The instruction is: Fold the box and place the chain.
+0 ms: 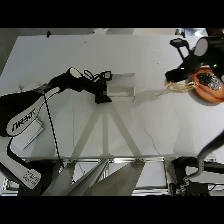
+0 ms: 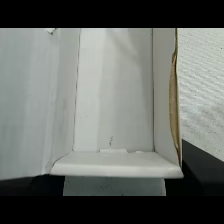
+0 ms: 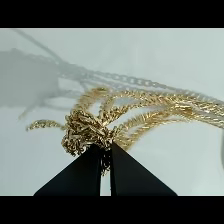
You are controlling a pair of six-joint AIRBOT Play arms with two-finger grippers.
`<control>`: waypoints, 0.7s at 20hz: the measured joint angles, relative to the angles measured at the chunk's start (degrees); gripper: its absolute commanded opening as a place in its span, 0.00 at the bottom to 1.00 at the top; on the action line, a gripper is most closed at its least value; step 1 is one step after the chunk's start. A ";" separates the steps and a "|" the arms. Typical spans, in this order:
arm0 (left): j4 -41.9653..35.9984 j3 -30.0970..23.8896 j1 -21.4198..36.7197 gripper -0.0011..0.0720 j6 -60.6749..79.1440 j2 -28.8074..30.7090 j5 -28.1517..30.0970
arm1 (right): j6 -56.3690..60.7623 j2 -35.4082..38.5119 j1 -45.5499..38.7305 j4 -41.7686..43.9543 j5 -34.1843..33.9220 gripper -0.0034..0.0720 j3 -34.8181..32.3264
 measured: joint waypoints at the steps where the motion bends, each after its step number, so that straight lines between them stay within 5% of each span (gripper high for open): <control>1: 0.00 0.00 0.00 0.56 0.00 -0.02 -0.02 | 0.00 0.04 1.95 0.04 -0.11 0.06 0.00; 7: 0.00 0.00 0.00 0.56 0.00 0.00 0.00 | 0.00 0.09 12.81 0.22 -2.01 0.06 0.00; 14: -0.02 0.00 0.00 0.56 0.00 0.00 -0.02 | -0.17 0.02 21.59 0.39 -11.87 0.06 -0.02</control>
